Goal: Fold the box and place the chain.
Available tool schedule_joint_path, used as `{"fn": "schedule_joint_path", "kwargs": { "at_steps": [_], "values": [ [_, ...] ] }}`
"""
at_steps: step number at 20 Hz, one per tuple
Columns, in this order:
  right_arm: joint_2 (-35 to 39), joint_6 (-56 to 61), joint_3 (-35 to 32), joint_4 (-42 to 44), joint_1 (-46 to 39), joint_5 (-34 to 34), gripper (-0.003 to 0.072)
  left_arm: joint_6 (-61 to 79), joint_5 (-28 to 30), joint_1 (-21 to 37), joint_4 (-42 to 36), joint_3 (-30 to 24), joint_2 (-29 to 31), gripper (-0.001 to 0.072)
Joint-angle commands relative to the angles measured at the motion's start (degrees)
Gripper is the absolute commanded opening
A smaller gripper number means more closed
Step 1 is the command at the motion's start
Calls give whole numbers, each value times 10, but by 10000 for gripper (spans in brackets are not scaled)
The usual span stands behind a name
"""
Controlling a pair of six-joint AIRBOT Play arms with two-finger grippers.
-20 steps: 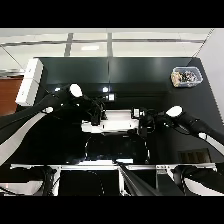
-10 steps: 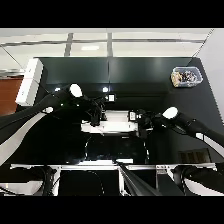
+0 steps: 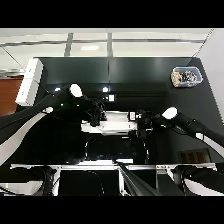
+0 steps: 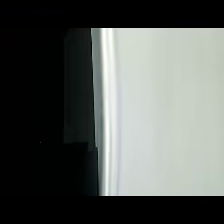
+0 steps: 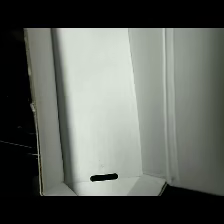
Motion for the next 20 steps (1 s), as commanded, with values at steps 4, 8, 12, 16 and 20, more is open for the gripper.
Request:
{"fn": "schedule_joint_path", "kwargs": {
  "at_steps": [4, 8, 12, 16, 20],
  "values": [
    [0, 0, 1, 0, 1, -3, 477, -1, 0, 1, -1, 0, 0, 33],
    [0, 1, 1, 1, 1, -3, 477, -20, -25, 8, 2, 12, 12, 573],
    [0, 1, 1, 0, 1, -3, 477, -148, -70, 35, 93, 21, 72, 636],
    [0, 1, 1, 0, 1, -3, 477, -300, -117, 67, 185, 20, 153, 531],
    [0, 1, 1, 1, 1, -3, 477, -342, -274, 88, 7, -13, 171, 26]
  ]
}}
